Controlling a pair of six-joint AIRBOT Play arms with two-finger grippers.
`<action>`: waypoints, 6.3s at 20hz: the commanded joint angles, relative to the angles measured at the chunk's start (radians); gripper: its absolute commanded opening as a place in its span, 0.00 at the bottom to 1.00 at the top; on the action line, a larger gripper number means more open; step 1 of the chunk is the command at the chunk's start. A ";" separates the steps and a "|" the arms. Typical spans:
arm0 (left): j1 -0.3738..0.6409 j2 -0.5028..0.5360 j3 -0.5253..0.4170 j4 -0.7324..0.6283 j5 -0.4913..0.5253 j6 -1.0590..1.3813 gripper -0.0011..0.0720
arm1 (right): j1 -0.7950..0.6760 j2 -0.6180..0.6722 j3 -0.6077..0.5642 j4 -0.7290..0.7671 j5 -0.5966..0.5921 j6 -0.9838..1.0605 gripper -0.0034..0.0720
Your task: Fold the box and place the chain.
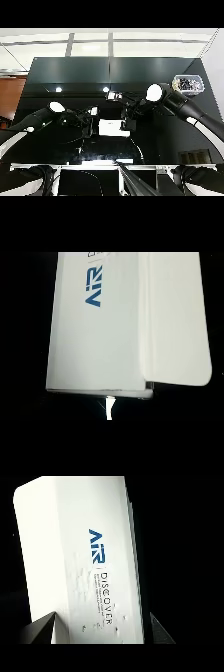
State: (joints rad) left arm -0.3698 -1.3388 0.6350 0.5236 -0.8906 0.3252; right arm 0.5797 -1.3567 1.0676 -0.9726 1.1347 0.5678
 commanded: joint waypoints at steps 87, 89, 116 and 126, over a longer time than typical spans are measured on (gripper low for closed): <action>0.000 -0.001 0.000 0.000 0.000 0.001 0.70 | -0.083 0.133 -0.098 0.270 0.029 0.520 0.07; 0.000 -0.001 0.000 0.000 0.000 0.001 0.70 | -0.087 0.118 -0.159 0.385 -0.074 0.653 0.07; 0.044 0.152 0.002 0.118 -0.077 -0.166 0.99 | -0.468 0.305 -0.197 0.355 0.100 0.637 0.07; -0.200 0.061 0.166 0.104 0.052 -0.308 0.99 | -0.567 0.326 -0.197 0.309 0.076 0.645 0.07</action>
State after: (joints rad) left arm -0.5041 -1.2179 0.7448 0.6254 -0.8890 0.0753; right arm 0.0227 -1.0359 0.8696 -0.6491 1.2167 1.2098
